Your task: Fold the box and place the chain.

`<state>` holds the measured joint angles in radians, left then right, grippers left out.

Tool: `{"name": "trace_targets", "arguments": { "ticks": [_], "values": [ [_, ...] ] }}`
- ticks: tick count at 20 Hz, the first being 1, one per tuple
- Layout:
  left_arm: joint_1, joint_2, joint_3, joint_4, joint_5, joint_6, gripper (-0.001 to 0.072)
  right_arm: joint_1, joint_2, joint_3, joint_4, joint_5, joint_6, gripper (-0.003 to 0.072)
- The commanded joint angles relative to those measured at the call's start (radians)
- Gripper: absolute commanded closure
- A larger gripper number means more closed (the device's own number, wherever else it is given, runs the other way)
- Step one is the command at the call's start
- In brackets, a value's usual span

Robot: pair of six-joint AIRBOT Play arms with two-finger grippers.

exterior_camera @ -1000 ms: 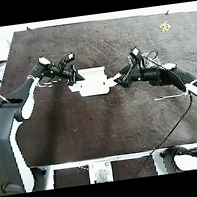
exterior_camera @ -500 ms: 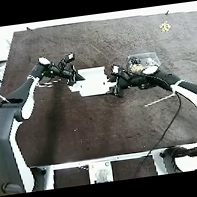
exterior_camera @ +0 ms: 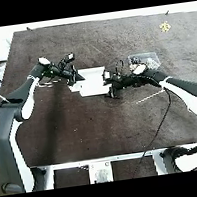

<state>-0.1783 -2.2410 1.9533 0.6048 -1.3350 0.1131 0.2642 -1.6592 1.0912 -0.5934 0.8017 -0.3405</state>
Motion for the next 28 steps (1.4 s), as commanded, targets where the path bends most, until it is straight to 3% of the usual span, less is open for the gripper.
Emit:
{"name": "trace_targets", "arguments": {
  "ticks": [1,5,10,13,19,22,28],
  "values": [
    [0.000,-0.001,0.000,0.001,0.000,0.000,0.0698,0.004,-0.022,0.014,-0.028,-0.048,0.008,0.0003],
    [0.000,-0.001,0.000,0.001,0.000,0.000,0.0698,0.003,-0.022,0.014,-0.028,-0.112,0.006,0.0003],
    [0.000,-0.001,0.000,0.000,0.000,0.000,0.0698,-0.007,0.002,0.029,0.000,-0.106,0.016,0.0003],
    [0.000,-0.001,0.000,0.000,0.000,0.000,0.0698,-0.046,0.044,0.030,0.097,-0.109,0.016,0.0003],
    [0.000,-0.001,0.000,0.000,0.000,0.000,0.0698,-0.121,-0.087,0.220,0.145,0.065,0.032,0.0001],
    [0.000,-0.001,0.000,-0.002,0.000,0.000,0.0698,-0.146,-0.166,0.308,0.141,0.208,0.059,0.0001],
    [0.000,-0.001,0.000,-0.005,0.000,0.000,0.0698,-0.144,-0.256,0.386,0.114,0.273,0.072,0.0002]
  ]
}}
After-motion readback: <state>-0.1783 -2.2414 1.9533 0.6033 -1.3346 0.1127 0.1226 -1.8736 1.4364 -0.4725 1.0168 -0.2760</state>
